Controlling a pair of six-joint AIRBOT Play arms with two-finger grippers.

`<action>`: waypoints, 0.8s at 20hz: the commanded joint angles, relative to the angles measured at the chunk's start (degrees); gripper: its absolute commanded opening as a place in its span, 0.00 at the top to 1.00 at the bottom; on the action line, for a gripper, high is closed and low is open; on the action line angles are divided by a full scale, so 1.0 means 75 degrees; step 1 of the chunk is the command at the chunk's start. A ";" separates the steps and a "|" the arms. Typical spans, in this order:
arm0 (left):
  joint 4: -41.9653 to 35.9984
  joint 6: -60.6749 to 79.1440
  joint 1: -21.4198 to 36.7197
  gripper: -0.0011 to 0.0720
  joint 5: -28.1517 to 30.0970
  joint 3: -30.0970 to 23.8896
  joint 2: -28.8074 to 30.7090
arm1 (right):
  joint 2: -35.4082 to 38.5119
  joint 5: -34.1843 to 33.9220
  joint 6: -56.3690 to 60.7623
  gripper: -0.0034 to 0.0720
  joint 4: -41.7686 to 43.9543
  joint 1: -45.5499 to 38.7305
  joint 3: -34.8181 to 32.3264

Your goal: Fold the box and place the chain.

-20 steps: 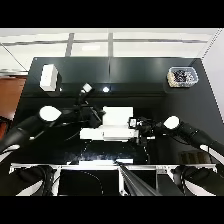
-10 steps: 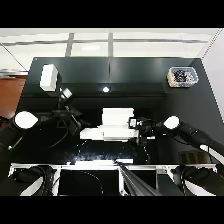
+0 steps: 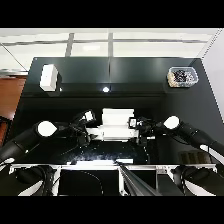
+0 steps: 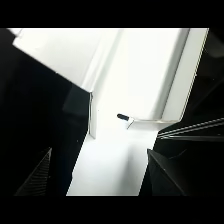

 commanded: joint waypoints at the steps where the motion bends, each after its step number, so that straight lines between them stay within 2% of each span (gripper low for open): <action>1: -0.0525 0.0309 -0.0303 0.20 0.0350 -0.0006 -0.0335 | -0.0003 0.0003 0.0000 0.43 0.0000 -0.0006 0.0006; 4: -0.0903 0.0443 -0.0318 0.30 0.0283 -0.0006 -0.0405 | -0.0006 0.0003 0.0000 0.43 0.0000 -0.0006 0.0006; 8: -0.1472 0.0991 -0.0318 0.32 -0.0449 0.0000 -0.0557 | -0.0006 0.0003 0.0000 0.43 0.0000 -0.0006 0.0006; 9: -0.1448 0.0991 -0.0315 0.39 -0.0554 -0.0003 -0.0580 | -0.0006 0.0003 0.0000 0.43 0.0000 -0.0006 0.0006; 10: -0.1440 0.0994 -0.0315 0.45 -0.0557 0.0000 -0.0583 | -0.0006 0.0000 0.0000 0.43 0.0000 -0.0006 0.0006; 14: -0.1451 0.0994 -0.0315 0.46 -0.0382 0.0000 -0.0583 | -0.0006 0.0000 0.0000 0.43 0.0000 -0.0006 0.0006; 15: -0.1454 0.0997 -0.0318 0.51 -0.0382 0.0000 -0.0583 | -0.0006 0.0003 0.0003 0.43 0.0000 -0.0006 0.0006; 16: -0.1478 0.1023 -0.0318 0.51 -0.0379 0.0000 -0.0592 | -0.0006 0.0000 0.0003 0.43 0.0000 -0.0006 0.0006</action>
